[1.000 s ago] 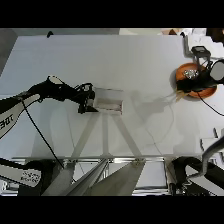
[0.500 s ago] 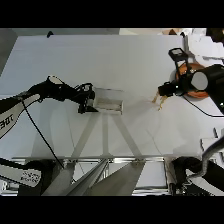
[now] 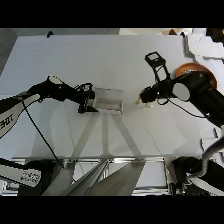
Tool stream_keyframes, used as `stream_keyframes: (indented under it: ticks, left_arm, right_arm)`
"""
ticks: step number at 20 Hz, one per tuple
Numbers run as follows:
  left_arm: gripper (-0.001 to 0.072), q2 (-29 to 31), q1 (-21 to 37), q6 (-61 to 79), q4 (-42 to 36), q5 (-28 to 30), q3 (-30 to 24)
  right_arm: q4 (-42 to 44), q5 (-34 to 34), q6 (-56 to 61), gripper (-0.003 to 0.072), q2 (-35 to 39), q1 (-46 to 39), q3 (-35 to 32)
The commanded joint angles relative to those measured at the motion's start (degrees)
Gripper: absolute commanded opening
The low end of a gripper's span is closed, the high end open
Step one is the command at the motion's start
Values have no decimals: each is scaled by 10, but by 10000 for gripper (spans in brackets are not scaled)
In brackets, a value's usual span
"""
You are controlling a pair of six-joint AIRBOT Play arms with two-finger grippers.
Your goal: Fold the box and place the chain.
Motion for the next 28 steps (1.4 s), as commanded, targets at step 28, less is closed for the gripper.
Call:
stream_keyframes:
  ticks: [28]
  left_arm:
    - [339, 0, 0, 0, 0, 0, 0]
  right_arm:
    - [114, -227, -3, 10, -178, 124, 0]
